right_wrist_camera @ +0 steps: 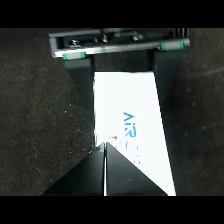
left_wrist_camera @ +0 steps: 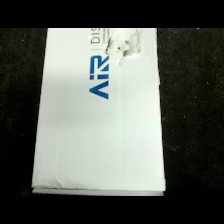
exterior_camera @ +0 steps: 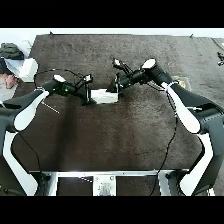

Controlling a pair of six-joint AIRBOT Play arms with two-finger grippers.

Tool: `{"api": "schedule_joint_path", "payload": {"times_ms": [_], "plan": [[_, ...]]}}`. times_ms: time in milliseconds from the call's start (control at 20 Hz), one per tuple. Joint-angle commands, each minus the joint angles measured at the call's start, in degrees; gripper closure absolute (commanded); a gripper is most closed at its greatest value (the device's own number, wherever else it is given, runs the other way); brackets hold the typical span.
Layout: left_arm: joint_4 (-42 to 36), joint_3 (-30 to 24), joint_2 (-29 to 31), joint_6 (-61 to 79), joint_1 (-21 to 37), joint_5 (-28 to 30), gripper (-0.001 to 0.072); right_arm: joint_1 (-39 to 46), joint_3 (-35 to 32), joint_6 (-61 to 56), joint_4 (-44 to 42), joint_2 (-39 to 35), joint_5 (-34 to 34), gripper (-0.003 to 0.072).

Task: Fold the box and place the chain.

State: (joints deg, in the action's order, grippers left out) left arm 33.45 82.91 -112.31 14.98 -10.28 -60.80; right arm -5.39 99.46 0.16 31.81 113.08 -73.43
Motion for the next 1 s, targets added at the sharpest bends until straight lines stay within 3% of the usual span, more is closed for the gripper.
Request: {"api": "schedule_joint_path", "payload": {"times_ms": [0, 350, 700, 950], "plan": [[-0.02, -0.02, -0.02, 0.00, -0.02, 0.11, 0.0247, 0.35, -0.02, -4.98, 2.32, 2.49, 0.76, 0.0691], [-0.02, -0.02, -0.02, 0.02, -0.02, 0.13, 0.0247, 0.35, 0.00, -9.70, 9.55, 4.37, -0.74, 0.0692], [-0.02, -0.02, -0.02, 0.00, -0.02, 0.11, 0.0247, -0.22, 0.04, -13.03, 8.44, 3.06, 0.85, 0.0692], [-0.02, -0.02, -0.02, 0.02, -0.02, 0.15, 0.0247, 0.33, -0.15, -15.28, 3.04, -4.31, -1.68, 0.0694]]}}
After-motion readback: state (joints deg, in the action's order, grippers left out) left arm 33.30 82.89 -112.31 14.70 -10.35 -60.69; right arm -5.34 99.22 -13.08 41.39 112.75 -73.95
